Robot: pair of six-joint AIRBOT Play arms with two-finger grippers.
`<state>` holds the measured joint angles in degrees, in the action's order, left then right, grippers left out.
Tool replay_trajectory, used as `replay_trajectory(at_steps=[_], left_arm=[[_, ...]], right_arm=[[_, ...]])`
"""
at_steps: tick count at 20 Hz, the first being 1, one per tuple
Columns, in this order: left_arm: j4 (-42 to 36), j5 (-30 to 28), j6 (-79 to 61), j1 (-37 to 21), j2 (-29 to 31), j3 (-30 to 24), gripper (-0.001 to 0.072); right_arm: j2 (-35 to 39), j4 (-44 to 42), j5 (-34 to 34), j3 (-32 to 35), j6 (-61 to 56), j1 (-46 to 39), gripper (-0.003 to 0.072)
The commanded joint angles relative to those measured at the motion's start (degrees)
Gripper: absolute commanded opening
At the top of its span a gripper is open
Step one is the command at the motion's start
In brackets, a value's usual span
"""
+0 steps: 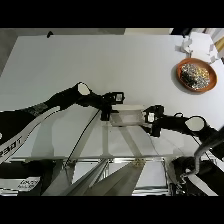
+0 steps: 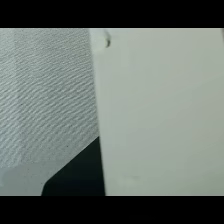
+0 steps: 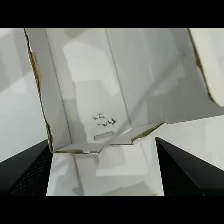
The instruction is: Fold the box and place the chain.
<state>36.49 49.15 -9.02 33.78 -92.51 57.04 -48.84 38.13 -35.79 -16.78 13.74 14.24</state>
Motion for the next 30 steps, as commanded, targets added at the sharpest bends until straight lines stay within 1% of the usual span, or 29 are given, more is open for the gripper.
replay_trajectory(at_steps=[1,3,7,11,13,17,18,22,23,24,25,30], left_arm=[[0.0,0.0,0.0,0.0,0.0,0.0,0.0011],[0.0,0.0,0.0,0.0,0.0,0.0,0.0011],[0.0,0.0,0.0,0.0,0.0,0.0,0.0011],[0.0,0.0,0.0,0.0,0.0,0.0,0.0011],[0.0,0.0,0.0,0.0,0.0,0.0,0.0011],[0.0,0.0,0.0,0.0,0.0,0.0,0.0011],[0.0,0.0,0.0,0.0,0.0,0.0,0.0011],[0.0,0.0,0.0,0.0,0.0,0.0,0.0011],[0.0,0.0,0.0,0.0,0.0,0.0,0.0011],[0.0,0.0,0.0,0.0,0.0,0.0,0.0011],[0.0,0.0,0.0,0.0,0.0,0.0,0.0011],[0.0,0.0,0.0,0.0,0.0,0.0,0.0011]], right_arm=[[-2.5,-1.7,1.2,-0.8,3.1,-1.0,0.0684],[-3.4,-3.8,-0.1,-1.7,4.9,-2.7,0.0689],[-7.3,-8.9,-4.5,-3.1,13.7,-5.9,0.0693],[-14.0,-10.1,-9.1,-6.6,15.3,-5.9,0.0693],[-16.4,-10.1,-10.3,-8.2,15.2,-5.9,0.0693],[-19.6,-9.7,-10.7,-8.2,14.9,-5.9,0.0680],[-20.1,-9.7,-10.5,-8.2,15.3,-5.9,0.0661],[-20.6,-10.1,-10.1,-8.2,15.3,-5.9,0.0640],[-20.7,-10.1,-9.9,-8.2,15.3,-5.9,0.0618],[-20.8,-10.2,-9.8,-8.2,15.5,-5.9,0.0557],[-20.9,-10.6,-9.9,-8.2,16.9,-5.9,0.0545],[-23.5,-12.5,-9.9,-8.2,18.7,-4.3,0.0547]])
